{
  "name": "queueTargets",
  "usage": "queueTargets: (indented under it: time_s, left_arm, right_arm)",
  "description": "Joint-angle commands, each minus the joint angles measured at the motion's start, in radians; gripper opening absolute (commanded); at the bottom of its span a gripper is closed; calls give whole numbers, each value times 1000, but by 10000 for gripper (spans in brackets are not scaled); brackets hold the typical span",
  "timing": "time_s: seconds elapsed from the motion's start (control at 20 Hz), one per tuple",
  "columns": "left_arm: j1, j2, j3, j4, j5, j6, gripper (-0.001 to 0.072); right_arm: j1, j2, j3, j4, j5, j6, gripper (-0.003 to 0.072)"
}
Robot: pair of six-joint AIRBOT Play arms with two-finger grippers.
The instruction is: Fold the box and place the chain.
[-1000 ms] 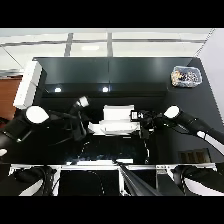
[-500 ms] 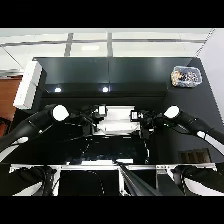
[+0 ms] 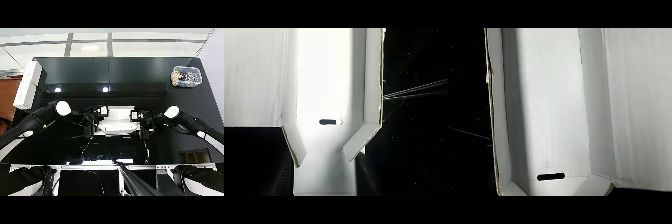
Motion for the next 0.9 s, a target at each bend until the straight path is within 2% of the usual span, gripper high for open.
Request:
queueTargets:
  time_s: [0.0, 0.05, 0.15, 0.55, 0.85]
  left_arm:
    - [2, -2, 2, -23, 2, -2, 379]
    - [2, -2, 2, -23, 3, -2, 289]
    - [2, -2, 2, -28, 4, -20, 221]
    - [-8, -58, 1, -219, 10, -23, 220]
    - [-48, -81, 1, -262, 46, -23, 220]
  right_arm:
    - [0, 0, 1, 0, 0, 0, 127]
    - [0, 0, 1, 0, 0, 0, 127]
    - [0, 0, 1, 0, 0, 0, 127]
    - [0, 0, 1, 0, 0, 0, 127]
    - [0, 0, 1, 0, 0, 0, 127]
